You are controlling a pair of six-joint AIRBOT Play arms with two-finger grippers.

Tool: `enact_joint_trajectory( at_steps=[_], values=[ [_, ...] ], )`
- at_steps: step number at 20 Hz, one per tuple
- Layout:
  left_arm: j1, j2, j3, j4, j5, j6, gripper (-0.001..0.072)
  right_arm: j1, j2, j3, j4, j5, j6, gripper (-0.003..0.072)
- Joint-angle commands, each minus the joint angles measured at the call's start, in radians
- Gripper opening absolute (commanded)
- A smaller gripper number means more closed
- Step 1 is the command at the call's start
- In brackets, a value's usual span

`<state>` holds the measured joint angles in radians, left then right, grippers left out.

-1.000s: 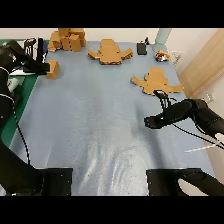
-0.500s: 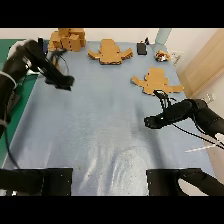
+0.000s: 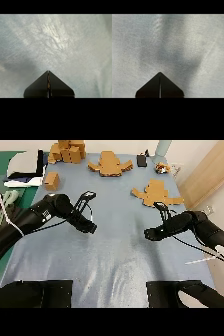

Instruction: Fold the box.

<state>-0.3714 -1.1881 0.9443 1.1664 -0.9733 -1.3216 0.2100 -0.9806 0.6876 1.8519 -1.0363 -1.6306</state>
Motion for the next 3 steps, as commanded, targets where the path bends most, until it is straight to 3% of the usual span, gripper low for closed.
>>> enact_joint_trajectory(
  at_steps=[1,3],
  values=[
    [-0.034,0.011,-0.025,-0.005,0.023,-0.006,0.0012,0.000,-0.001,0.001,0.000,0.000,0.000,0.0002],
    [-0.034,0.011,-0.025,-0.005,0.024,-0.006,0.0012,0.000,-0.001,0.001,0.000,0.000,0.000,0.0002]
  ],
)
